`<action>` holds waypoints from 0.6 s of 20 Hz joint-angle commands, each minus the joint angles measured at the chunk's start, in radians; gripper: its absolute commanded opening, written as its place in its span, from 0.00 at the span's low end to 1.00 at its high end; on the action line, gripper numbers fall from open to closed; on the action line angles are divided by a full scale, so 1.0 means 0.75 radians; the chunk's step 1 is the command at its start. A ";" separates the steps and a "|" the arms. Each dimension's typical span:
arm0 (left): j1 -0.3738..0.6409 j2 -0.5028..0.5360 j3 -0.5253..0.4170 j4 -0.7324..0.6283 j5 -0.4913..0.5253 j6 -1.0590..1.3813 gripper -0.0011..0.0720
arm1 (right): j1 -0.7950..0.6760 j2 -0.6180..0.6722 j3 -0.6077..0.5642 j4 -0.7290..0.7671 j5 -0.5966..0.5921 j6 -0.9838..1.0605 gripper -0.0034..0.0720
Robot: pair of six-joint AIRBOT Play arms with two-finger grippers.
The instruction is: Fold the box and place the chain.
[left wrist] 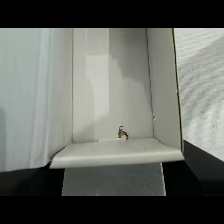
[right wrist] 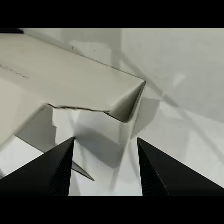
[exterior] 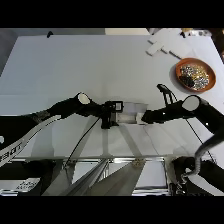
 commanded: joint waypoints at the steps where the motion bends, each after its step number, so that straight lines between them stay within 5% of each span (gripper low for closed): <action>1: 0.000 0.001 -0.001 0.000 0.000 0.000 0.36 | 0.134 -0.054 0.087 -0.134 -0.019 0.200 0.60; 12: 0.000 0.001 -0.001 0.000 0.000 0.000 0.36 | 0.438 -0.281 0.309 -0.501 0.088 0.693 0.59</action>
